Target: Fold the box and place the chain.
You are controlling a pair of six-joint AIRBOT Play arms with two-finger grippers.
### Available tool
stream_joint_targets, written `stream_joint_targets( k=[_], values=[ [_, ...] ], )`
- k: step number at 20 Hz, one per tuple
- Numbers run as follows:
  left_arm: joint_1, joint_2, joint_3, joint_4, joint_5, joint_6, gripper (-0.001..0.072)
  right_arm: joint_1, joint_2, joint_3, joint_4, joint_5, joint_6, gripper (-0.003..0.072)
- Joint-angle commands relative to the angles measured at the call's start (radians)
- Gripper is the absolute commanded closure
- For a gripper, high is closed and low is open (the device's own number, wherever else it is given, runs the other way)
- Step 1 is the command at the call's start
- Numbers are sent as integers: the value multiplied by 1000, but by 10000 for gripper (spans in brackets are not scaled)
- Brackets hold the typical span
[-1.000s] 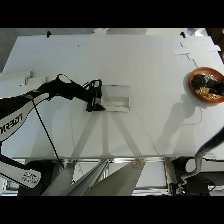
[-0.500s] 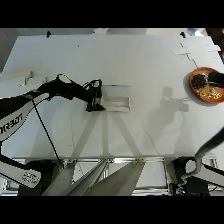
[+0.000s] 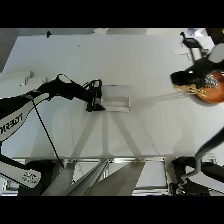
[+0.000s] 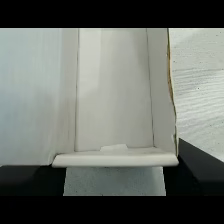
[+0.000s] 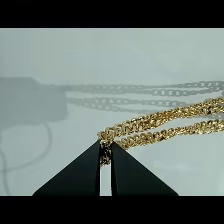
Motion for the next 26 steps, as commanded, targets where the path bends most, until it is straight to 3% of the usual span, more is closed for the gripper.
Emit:
stream_joint_targets(
  k=[1, 6, 14, 23, 26],
  values=[
    [1, 0, 0, 0, 0, 0, 245, 153, -8, 0, 0, -34, 40, 673],
    [1, 0, 0, 0, 0, 0, 245, 269, -31, 0, 33, -44, 49, 673],
    [1, 0, 0, 0, 0, 0, 245, 373, -98, 1, 277, -107, -47, 673],
    [1, 0, 0, 0, 0, 0, 245, 438, -186, 1, 649, -334, -334, 672],
    [1, 0, 0, 0, 0, 0, 245, 438, -222, 1, 642, -369, -340, 671]
  ],
)
